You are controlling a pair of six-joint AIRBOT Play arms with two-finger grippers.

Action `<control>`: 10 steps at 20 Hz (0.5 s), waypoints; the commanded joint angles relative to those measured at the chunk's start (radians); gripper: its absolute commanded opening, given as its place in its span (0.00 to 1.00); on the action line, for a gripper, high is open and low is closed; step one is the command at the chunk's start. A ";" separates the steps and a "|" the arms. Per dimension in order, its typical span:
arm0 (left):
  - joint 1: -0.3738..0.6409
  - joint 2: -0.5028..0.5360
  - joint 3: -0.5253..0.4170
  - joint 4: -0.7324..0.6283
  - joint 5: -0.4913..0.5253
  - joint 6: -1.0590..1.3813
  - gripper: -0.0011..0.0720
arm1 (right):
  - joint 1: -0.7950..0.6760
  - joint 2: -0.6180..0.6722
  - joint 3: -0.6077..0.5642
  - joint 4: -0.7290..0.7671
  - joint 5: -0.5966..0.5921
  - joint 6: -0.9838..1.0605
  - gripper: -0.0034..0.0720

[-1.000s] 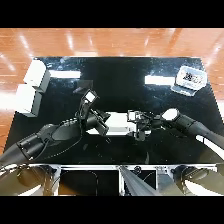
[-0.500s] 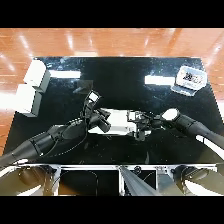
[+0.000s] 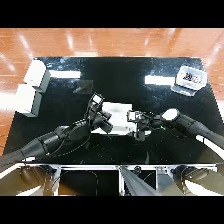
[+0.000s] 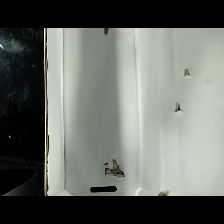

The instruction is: Fold the box and place the chain.

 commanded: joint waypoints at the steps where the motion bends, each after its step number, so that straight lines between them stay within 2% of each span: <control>1: -0.003 -0.007 0.000 0.000 0.003 -0.013 0.04 | 0.001 0.000 0.000 0.000 0.000 0.000 0.87; 10: -0.003 -0.011 0.000 0.001 0.097 -0.078 0.04 | 0.001 0.000 0.000 0.000 0.000 0.000 0.87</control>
